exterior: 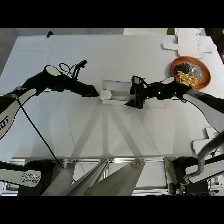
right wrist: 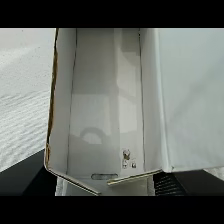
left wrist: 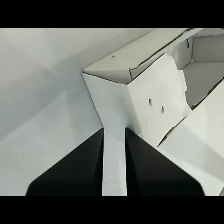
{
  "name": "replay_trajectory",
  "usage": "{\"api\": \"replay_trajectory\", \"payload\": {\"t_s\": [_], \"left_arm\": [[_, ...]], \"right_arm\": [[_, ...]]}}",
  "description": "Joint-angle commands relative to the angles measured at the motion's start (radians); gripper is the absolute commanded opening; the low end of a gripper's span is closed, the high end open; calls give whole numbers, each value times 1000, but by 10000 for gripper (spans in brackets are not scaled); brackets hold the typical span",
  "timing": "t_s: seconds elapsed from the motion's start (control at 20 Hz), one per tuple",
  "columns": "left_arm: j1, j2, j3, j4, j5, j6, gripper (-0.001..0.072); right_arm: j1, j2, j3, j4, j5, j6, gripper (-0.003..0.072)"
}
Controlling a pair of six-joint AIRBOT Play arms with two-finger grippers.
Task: Fold the box and place the chain.
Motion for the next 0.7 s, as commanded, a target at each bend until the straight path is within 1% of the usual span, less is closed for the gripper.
{"api": "replay_trajectory", "payload": {"t_s": [0.0, 0.15, 0.2, 0.3, 0.45, 0.6, 0.65], "left_arm": [[1, 0, 0, 0, -6, 19, 155], [4, 0, 0, -17, -9, 31, 168], [8, 0, 0, -32, -15, 43, 224], [18, 0, 0, -64, -21, 45, 229], [15, -2, 0, -68, -9, 46, 225], [-2, -24, 0, -69, 2, 52, 236], [-9, -33, 0, -69, 2, 53, 269]], "right_arm": [[0, 0, 1, 0, 0, 0, 566], [0, 0, 1, 0, 0, 0, 566], [0, 0, 1, 0, 0, 0, 566], [0, 0, 1, 0, 0, 0, 566], [0, 0, 1, 0, 0, 0, 566], [0, 0, 1, 0, 0, 0, 566], [0, 0, 1, 0, 0, 0, 566]]}}
